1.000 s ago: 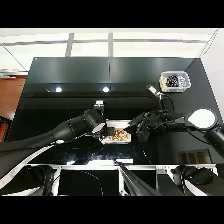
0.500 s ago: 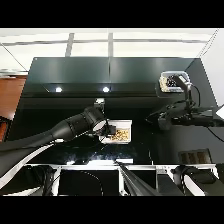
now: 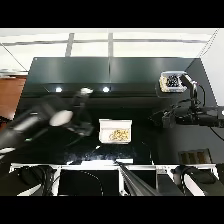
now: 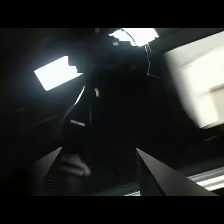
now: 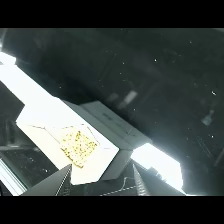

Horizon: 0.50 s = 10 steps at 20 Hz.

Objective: Fold the box and place the chain.

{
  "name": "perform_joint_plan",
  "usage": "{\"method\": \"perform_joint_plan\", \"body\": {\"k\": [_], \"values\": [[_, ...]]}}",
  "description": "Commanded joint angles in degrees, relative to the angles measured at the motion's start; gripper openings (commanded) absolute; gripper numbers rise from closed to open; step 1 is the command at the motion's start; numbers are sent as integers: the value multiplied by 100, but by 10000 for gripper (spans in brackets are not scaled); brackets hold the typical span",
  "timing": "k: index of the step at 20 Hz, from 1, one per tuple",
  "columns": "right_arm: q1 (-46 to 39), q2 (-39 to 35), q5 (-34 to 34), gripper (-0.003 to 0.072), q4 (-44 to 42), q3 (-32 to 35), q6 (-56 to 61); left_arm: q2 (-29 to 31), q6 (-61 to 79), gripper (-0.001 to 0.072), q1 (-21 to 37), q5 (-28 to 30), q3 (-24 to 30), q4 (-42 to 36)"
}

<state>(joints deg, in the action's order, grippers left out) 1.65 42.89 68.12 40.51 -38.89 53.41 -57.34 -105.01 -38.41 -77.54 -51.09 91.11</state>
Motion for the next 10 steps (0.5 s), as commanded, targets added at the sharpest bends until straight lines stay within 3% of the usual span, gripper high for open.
{"method": "perform_joint_plan", "body": {"k": [1,3,4,5,7,10], "values": [[-11,-4,-79,457,7,-2,-4,1259,2527,502,2120,883,1429,-2225],[-11,-4,-90,457,7,-2,0,1377,4747,486,3442,1008,2275,-4538],[-11,-4,-85,457,7,0,37,1340,5484,496,3849,1078,2616,-5147],[-11,-4,-74,457,7,0,127,1294,6124,547,4116,1298,2909,-5410],[-9,-4,-57,457,7,0,256,1207,7584,714,4181,1751,3182,-5401],[-9,-4,-39,457,7,0,256,1049,10736,714,3626,1934,3200,-5442]]}}
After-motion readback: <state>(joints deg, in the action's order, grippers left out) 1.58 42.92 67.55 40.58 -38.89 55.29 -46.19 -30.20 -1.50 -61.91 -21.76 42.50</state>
